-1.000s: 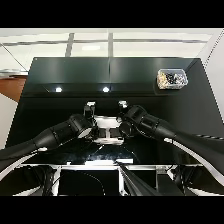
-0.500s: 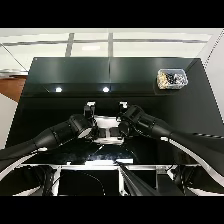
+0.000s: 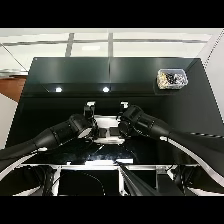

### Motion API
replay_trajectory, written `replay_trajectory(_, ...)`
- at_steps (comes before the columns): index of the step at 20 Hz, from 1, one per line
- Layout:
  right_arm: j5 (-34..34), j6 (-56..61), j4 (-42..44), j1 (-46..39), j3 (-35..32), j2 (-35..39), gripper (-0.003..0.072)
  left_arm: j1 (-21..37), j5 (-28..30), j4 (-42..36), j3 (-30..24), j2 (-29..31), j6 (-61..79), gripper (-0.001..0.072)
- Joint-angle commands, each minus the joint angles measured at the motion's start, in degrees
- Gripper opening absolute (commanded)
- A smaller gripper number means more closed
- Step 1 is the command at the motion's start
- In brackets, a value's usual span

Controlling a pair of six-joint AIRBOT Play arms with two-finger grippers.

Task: Fold the box and place the chain.

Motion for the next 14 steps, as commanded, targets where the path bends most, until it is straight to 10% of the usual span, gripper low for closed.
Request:
replay_trajectory(1,0.85,0.42,0.31,0.02,0.07,-0.04,0.0026,0.00,-0.02,-0.20,-0.02,-0.02,0.15,0.0033)
replay_trajectory(6,0.52,0.37,0.52,0.02,0.07,0.04,0.0074,0.00,-0.09,-0.24,-0.02,-0.02,0.15,0.0032)
replay_trajectory(7,0.04,0.37,0.52,0.02,0.07,0.13,0.0320,0.00,-0.26,-0.24,-0.02,-0.02,0.15,0.0033)
replay_trajectory(8,-0.55,0.33,0.48,0.02,0.07,0.26,0.0347,0.00,-0.42,-0.22,-0.02,-0.02,0.15,0.0033)
replay_trajectory(14,-2.49,-2.84,0.22,0.02,1.40,0.96,0.0347,0.02,-0.44,-0.22,-0.02,-0.02,0.15,0.0032)
